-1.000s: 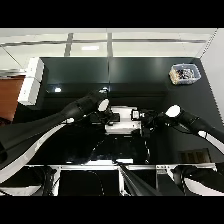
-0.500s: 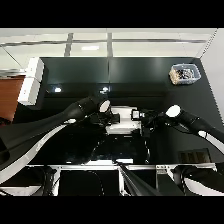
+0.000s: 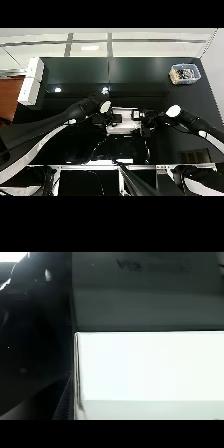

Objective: Fold the box and place the chain.

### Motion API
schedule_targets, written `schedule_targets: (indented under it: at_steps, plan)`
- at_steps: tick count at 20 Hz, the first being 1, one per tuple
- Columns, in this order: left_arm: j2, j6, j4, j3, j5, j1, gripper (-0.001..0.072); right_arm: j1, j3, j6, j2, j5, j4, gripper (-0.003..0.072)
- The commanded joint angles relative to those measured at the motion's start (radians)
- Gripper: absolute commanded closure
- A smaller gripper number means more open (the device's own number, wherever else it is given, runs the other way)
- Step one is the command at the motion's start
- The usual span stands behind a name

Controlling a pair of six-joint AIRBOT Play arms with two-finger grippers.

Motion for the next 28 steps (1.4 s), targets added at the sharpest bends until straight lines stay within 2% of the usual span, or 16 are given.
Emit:
schedule_targets:
  at_steps: [1, 2, 3, 4, 5, 21, 22, 23, 24, 28]
  plan:
    - [0.000, 0.003, 0.003, 0.001, -0.019, 0.000, 0.0306, 0.001, 0.000, 0.000, 0.000, 0.001, 0.000, 0.0550]
    - [0.000, 0.002, 0.003, 0.001, -0.019, 0.000, 0.0309, 0.001, 0.000, 0.000, 0.000, 0.001, 0.000, 0.0550]
    - [0.000, 0.002, 0.003, 0.001, -0.021, 0.000, 0.0367, 0.001, 0.000, 0.000, 0.000, 0.001, 0.000, 0.0550]
    - [0.000, 0.003, 0.003, 0.001, -0.023, 0.001, 0.0546, 0.001, 0.000, 0.000, 0.000, 0.001, 0.000, 0.0550]
    - [0.000, 0.004, 0.004, 0.001, -0.022, 0.001, 0.0687, 0.001, 0.000, 0.000, 0.000, 0.001, 0.000, 0.0550]
    - [0.000, 0.007, -0.019, 0.001, -0.018, 0.002, 0.0687, 0.001, 0.000, 0.000, 0.000, 0.003, 0.000, 0.0548]
    - [0.000, 0.007, -0.018, 0.001, -0.018, 0.002, 0.0686, 0.001, 0.000, 0.001, 0.000, 0.000, 0.001, 0.0479]
    - [0.000, 0.007, -0.018, 0.001, -0.019, 0.002, 0.0686, 0.001, 0.003, 0.013, 0.006, 0.006, 0.001, 0.0115]
    - [0.000, 0.007, -0.018, 0.001, -0.019, 0.002, 0.0687, 0.001, 0.007, 0.044, 0.025, 0.019, 0.000, -0.0034]
    - [0.000, 0.018, -0.019, 0.001, -0.024, 0.006, 0.0687, -0.018, 0.010, 0.079, 0.150, 0.083, -0.081, -0.0034]
